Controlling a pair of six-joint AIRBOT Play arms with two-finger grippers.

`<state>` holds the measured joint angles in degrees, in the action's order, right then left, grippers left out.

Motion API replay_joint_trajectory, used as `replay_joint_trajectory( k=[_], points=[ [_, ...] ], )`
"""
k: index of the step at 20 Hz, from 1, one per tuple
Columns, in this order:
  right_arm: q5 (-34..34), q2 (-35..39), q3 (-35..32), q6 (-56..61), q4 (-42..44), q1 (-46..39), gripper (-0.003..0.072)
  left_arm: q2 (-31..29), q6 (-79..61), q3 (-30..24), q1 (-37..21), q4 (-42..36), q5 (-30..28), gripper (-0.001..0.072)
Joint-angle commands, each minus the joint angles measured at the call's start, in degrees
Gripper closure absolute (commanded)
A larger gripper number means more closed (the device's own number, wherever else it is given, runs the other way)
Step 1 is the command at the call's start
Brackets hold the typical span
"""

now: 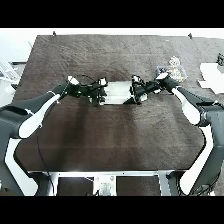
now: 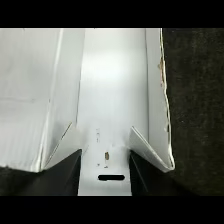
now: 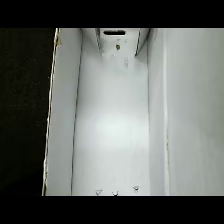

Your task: Fold the box and place the chain.

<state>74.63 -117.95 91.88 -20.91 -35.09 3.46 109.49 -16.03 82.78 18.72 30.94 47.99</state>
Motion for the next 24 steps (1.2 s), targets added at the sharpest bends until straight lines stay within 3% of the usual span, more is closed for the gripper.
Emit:
replay_joint_trajectory(
  k=[1, 2, 12, 13, 14, 16, 20, 24],
  points=[
    [0.0, 0.0, 0.0, 0.1, 0.1, 0.0, 0.0102, 0.5, -0.6, 0.0, 0.0, -1.7, 0.5, 0.0314],
    [0.0, 0.0, 0.0, 0.1, 0.1, 0.0, 0.0103, 0.5, -0.7, 0.0, 0.0, -2.7, -0.2, 0.0211],
    [0.0, 0.0, 0.0, 0.1, 0.1, 0.0, 0.0102, 0.5, -2.4, 0.0, 0.0, -5.3, -5.0, 0.0219],
    [0.0, 0.0, 0.0, 0.1, 0.1, 0.0, 0.0103, 0.5, -2.4, 0.0, 0.0, -5.2, -5.0, 0.0343],
    [0.0, 0.0, 0.0, 0.1, 0.1, 0.0, 0.0102, 0.5, -2.4, 0.0, 0.0, -4.7, -5.0, 0.0577],
    [0.0, 0.0, 0.0, 0.1, 0.2, 0.0, 0.0102, 0.5, -1.8, 0.0, -0.1, -1.9, -5.2, 0.0688],
    [0.0, 0.0, 0.0, 0.1, 0.1, 0.0, 0.0102, 0.5, -1.6, 0.0, -2.4, -1.0, -4.6, 0.069],
    [0.0, 0.0, 0.0, 0.1, 0.1, 0.0, 0.0102, -0.1, -2.8, 0.0, -6.9, -3.5, 1.4, 0.069]
  ],
)
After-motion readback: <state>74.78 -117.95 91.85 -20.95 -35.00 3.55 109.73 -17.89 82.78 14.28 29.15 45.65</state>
